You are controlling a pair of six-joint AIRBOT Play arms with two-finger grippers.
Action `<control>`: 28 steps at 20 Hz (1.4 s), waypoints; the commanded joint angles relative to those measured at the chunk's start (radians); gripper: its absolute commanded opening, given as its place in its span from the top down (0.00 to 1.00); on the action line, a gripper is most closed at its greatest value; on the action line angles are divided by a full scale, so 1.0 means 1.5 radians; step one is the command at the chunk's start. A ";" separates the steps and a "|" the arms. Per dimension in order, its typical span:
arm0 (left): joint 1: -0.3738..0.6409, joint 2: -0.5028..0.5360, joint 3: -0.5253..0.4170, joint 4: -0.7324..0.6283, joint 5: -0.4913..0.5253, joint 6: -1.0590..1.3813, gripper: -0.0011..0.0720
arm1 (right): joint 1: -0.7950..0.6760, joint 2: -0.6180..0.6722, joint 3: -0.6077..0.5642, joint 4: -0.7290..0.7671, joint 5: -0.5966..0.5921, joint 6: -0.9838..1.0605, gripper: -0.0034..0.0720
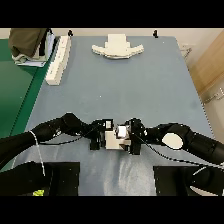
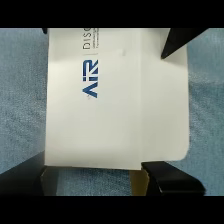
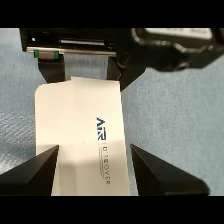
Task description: Fold the box.
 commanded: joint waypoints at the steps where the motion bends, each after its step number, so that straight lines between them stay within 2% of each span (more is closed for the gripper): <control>1: 0.000 0.000 0.001 0.000 0.000 0.000 0.43 | 0.002 0.001 0.001 -0.006 0.007 -0.002 0.01; 6: 0.000 0.000 0.001 0.000 0.000 0.000 0.43 | 0.006 0.013 -0.009 -0.035 0.003 0.023 0.03; 8: 0.000 0.000 0.001 0.000 0.000 0.000 0.43 | 0.037 0.053 -0.044 -0.070 -0.056 0.029 0.05; 10: 0.000 0.000 0.001 0.000 0.000 0.000 0.43 | 0.066 0.095 -0.101 -0.097 -0.164 0.036 0.05; 11: 0.000 0.000 0.001 0.000 0.000 0.000 0.43 | 0.072 0.106 -0.122 -0.097 -0.193 0.036 0.05; 14: 0.000 0.000 0.001 0.000 0.000 0.000 0.43 | 0.072 0.104 -0.131 -0.093 -0.185 0.033 0.07; 15: 0.000 0.000 0.001 0.000 0.001 0.000 0.43 | 0.072 0.101 -0.131 -0.095 -0.188 0.033 0.20; 16: 0.000 0.000 0.001 0.000 0.001 0.000 0.43 | 0.072 0.101 -0.132 -0.101 -0.188 0.033 0.23; 20: 0.000 0.000 0.001 0.000 0.000 0.000 0.43 | 0.072 0.094 -0.132 -0.105 -0.164 0.033 0.22; 21: 0.000 0.000 0.001 0.000 0.000 0.000 0.43 | 0.072 0.083 -0.132 -0.105 -0.161 0.033 0.16; 28: 0.000 0.000 0.001 0.000 0.000 0.000 0.43 | 0.072 0.043 -0.132 -0.115 -0.184 0.033 0.18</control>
